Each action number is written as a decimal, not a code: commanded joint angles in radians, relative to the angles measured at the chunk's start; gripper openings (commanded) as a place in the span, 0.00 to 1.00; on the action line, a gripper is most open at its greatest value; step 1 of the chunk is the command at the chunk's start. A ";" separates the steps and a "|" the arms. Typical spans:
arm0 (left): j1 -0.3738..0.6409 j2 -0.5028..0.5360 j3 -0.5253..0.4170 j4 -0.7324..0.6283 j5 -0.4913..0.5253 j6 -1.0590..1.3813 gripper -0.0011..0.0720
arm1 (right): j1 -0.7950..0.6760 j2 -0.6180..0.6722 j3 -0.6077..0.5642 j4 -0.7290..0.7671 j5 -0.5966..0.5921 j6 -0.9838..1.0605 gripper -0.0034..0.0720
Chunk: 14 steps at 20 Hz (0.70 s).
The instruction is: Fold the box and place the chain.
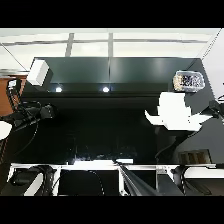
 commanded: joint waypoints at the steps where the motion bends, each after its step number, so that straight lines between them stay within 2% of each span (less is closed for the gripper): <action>1: 0.001 -0.001 0.001 0.000 0.014 -0.001 0.99 | 0.011 0.112 -0.002 0.091 0.006 -0.030 0.07; 4: 0.001 -0.001 0.001 -0.009 0.015 -0.001 0.99 | 0.023 0.261 -0.072 0.222 -0.038 -0.076 0.07; 9: 0.000 -0.001 0.001 -0.043 0.017 0.000 0.99 | 0.113 0.488 -0.341 0.407 -0.194 -0.193 0.07; 11: 0.000 -0.001 0.001 -0.043 0.017 0.000 0.99 | 0.195 0.538 -0.442 0.462 -0.253 -0.209 0.07; 14: -0.001 -0.001 0.000 -0.051 0.016 0.000 0.99 | 0.352 0.549 -0.556 0.539 -0.355 -0.223 0.07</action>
